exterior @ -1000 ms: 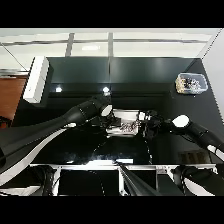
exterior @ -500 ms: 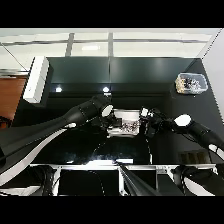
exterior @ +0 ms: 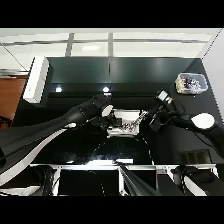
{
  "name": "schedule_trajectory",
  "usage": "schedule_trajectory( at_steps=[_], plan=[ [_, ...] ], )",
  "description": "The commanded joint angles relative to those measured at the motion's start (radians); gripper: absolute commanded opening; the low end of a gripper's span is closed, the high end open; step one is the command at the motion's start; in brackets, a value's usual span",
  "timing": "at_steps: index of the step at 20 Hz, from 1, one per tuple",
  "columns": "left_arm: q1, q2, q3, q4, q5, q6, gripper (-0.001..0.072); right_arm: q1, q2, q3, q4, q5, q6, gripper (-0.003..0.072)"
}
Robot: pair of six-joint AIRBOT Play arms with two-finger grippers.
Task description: Fold the box and place the chain.
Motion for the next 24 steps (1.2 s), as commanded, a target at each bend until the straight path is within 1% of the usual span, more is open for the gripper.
schedule_trajectory(
  at_steps=[1,3,4,5,7,8,11,14,16,17,18,19,21,24],
  plan=[
    [0.0,0.0,0.0,0.0,0.002,0.0,0.003,-0.011,0.106,0.089,-0.019,0.213,0.253,0.0011],
    [0.0,0.0,0.0,0.0,0.002,0.0,0.003,-0.011,0.114,0.166,-0.01,0.316,0.342,0.0011],
    [0.0,0.0,0.0,0.0,0.002,0.0,0.003,-0.011,0.114,0.197,0.02,0.349,0.362,0.0011],
    [0.0,0.0,0.0,0.0,0.002,0.0,0.003,-0.011,0.114,0.218,0.066,0.367,0.377,0.0011],
    [0.0,0.0,0.0,0.0,0.002,0.0,0.003,-0.01,0.11,0.223,0.195,0.379,0.397,0.001],
    [0.0,0.0,0.0,0.0,0.002,0.0,0.003,-0.001,0.105,0.223,0.221,0.385,0.408,0.0011],
    [0.0,0.0,0.0,0.0,0.002,0.0,0.003,0.041,0.059,0.223,0.217,0.376,0.471,0.0013],
    [0.0,0.0,0.0,0.0,0.002,0.0,0.003,0.052,-0.005,0.219,0.127,0.376,0.509,0.002],
    [0.0,0.0,0.0,0.0,0.004,0.0,0.003,0.052,-0.035,0.194,0.105,0.391,0.507,0.0021],
    [0.0,0.0,0.0,0.0,0.003,0.0,0.003,0.052,-0.047,0.183,0.088,0.391,0.509,0.0076],
    [0.0,0.0,0.0,0.0,0.003,0.0,0.003,0.052,-0.055,0.181,0.058,0.391,0.518,0.0292],
    [0.0,0.0,0.0,0.0,0.003,0.0,0.003,0.05,-0.055,0.182,0.028,0.383,0.527,0.0365],
    [0.0,0.0,0.0,-0.001,0.0,0.0,0.003,0.014,-0.051,0.195,-0.003,0.385,0.526,0.0376],
    [0.0,0.0,0.0,0.0,-0.001,0.0,0.0031,-0.117,-0.042,0.257,-0.05,0.424,0.526,0.0376]
  ],
)
